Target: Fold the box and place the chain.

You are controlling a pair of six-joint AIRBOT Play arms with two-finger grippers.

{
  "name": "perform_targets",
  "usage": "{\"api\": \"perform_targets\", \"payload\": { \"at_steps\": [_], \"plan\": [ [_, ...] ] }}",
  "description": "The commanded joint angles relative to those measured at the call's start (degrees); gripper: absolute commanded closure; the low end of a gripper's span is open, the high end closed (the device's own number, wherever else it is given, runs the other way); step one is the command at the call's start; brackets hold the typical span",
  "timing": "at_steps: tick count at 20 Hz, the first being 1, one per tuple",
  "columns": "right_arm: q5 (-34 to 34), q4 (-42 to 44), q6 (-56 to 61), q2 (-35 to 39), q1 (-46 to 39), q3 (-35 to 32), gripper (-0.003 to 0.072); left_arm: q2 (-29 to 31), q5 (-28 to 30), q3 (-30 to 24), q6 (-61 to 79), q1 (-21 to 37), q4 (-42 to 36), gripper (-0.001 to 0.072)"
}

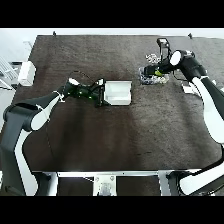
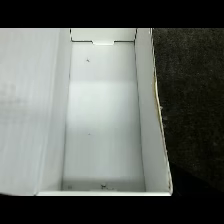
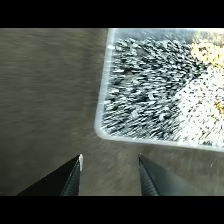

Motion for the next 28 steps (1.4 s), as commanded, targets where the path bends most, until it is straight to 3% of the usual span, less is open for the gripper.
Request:
{"api": "perform_targets", "payload": {
  "at_steps": [1, 6, 10, 11, 15, 16, 20, 28],
  "plan": [
    [-1.9, 4.55, -5.68, -6.62, -2.58, 3.76, 0.0272, 0.0, 0.04, 0.0, 0.02, 0.02, 0.02, 0.0421],
    [0.24, 8.92, -8.52, -11.93, -2.49, 8.39, 0.0275, 0.0, 0.04, 0.0, 0.02, 0.02, 0.02, 0.0421],
    [1.09, 8.79, -8.55, -13.42, -2.56, 8.39, 0.0334, 0.0, 0.04, 0.0, 0.02, 0.02, 0.02, 0.0421],
    [1.09, 8.44, -8.55, -13.55, -2.56, 8.39, 0.0418, 0.0, 0.04, 0.0, 0.02, 0.02, 0.02, 0.0421],
    [1.07, 6.45, -8.55, -13.66, -2.69, 8.52, 0.0553, 0.0, 0.04, 0.0, 0.02, 0.02, 0.02, 0.0421],
    [1.11, 6.25, -8.57, -13.64, -2.82, 8.81, 0.0667, 0.0, 0.02, 0.0, 0.02, 0.02, 0.02, 0.0421],
    [3.04, 6.25, -8.52, -11.54, -2.32, 11.78, 0.0672, 0.0, 0.02, 0.0, 0.0, 0.02, 0.02, 0.0421],
    [5.99, -0.66, -8.22, 2.62, -0.02, 12.15, 0.0673, 0.0, 0.04, 0.0, 0.02, 0.02, 0.0, 0.042]
  ]
}}
